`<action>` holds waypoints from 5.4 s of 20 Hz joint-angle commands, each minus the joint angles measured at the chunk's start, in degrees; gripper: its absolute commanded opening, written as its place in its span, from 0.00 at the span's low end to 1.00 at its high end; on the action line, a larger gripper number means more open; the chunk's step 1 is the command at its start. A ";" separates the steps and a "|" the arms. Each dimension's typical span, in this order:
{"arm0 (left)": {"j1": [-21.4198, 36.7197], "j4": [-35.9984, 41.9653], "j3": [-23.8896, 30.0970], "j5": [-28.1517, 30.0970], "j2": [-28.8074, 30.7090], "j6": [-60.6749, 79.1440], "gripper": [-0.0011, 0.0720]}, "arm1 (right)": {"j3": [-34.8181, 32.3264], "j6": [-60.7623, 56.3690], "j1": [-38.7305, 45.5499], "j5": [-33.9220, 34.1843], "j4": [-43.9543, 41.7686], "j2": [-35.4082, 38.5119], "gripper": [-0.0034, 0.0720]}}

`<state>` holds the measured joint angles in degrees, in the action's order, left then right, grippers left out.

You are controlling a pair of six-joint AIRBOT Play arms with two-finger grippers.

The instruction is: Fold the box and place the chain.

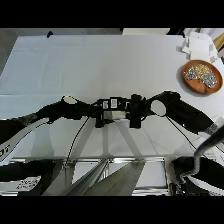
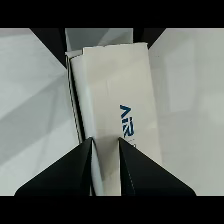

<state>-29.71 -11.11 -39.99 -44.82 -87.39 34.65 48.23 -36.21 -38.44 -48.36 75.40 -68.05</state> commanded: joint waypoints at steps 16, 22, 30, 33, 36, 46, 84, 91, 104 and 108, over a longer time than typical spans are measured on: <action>-0.02 -0.07 -0.02 0.02 0.04 0.00 0.22 | -1.36 -0.42 -0.11 -0.92 -4.31 0.72 0.53; -0.02 -0.07 -0.02 0.02 0.04 0.00 0.22 | -1.33 -3.02 -0.11 1.36 -4.33 3.96 0.53; -0.02 -0.04 -0.02 0.02 0.04 0.00 0.22 | -8.46 1.14 9.29 6.64 -37.46 5.55 0.06; -0.02 -0.07 -0.02 0.02 0.04 0.00 0.22 | -12.57 3.30 9.29 7.76 -40.54 5.53 0.06; -0.02 -0.04 -0.02 0.02 0.04 0.00 0.22 | -14.60 3.30 9.29 8.83 -40.72 5.53 0.06; -0.02 -0.07 -0.02 0.02 0.04 0.00 0.22 | -15.17 2.99 9.29 9.73 -39.69 5.35 0.06; -0.02 -0.04 -0.02 0.02 0.04 0.00 0.22 | 8.33 -41.33 9.44 -25.00 8.46 7.23 0.06; -0.02 -0.04 -0.02 0.02 0.04 0.00 0.22 | 8.00 -45.11 27.98 -44.89 13.07 7.37 0.06; -0.02 -0.04 -0.02 0.02 0.04 -0.15 0.22 | -7.21 -46.49 45.81 -29.64 11.21 8.15 0.06; -0.02 0.17 -0.02 -0.09 0.26 -0.20 0.18 | -7.30 -46.47 45.81 -28.76 6.73 8.15 0.06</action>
<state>-29.71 -11.11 -39.99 -44.84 -87.35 34.52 41.76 -82.56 7.05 -78.61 85.01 -59.94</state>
